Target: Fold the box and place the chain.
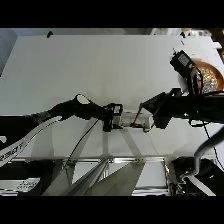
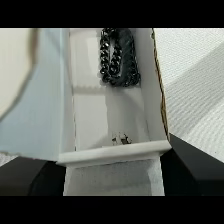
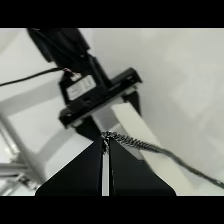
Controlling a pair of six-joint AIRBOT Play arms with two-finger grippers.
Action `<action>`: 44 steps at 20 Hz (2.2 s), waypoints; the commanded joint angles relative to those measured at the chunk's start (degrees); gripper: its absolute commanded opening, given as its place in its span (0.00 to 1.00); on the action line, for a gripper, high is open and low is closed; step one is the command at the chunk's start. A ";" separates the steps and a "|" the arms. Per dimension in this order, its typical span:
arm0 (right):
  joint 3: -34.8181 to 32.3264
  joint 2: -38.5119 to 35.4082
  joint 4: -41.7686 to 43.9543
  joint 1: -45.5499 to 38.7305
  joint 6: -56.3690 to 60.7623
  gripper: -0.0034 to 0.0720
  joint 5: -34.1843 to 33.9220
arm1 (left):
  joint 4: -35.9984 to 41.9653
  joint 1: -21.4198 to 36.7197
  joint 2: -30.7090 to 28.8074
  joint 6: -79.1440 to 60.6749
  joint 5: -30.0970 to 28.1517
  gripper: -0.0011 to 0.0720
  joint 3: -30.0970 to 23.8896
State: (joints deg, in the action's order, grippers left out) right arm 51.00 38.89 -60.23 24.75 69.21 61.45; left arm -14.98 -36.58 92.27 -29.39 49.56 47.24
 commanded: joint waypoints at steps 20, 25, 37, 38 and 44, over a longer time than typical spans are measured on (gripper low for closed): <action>0.04 -7.58 -15.37 0.66 19.54 0.07 11.93 | -0.02 0.04 -0.02 0.00 -0.02 0.27 0.02; -2.38 -5.55 -8.59 0.66 16.98 0.07 4.00 | -0.02 0.04 -0.02 0.00 -0.02 0.27 0.02; -12.87 9.64 1.86 0.66 2.23 0.07 -5.44 | -0.02 0.04 -0.02 0.00 -0.02 0.27 0.02; -13.35 10.60 1.79 0.66 2.16 0.07 -5.62 | -0.02 0.04 -0.02 0.02 -0.02 0.27 0.02; -13.86 13.07 2.38 0.66 0.74 0.17 -4.90 | -0.02 0.04 -0.02 0.02 -0.02 0.27 0.02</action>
State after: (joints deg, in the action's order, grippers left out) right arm 37.47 50.92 -58.67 25.34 70.81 56.25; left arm -14.98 -36.58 92.27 -29.36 49.56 47.24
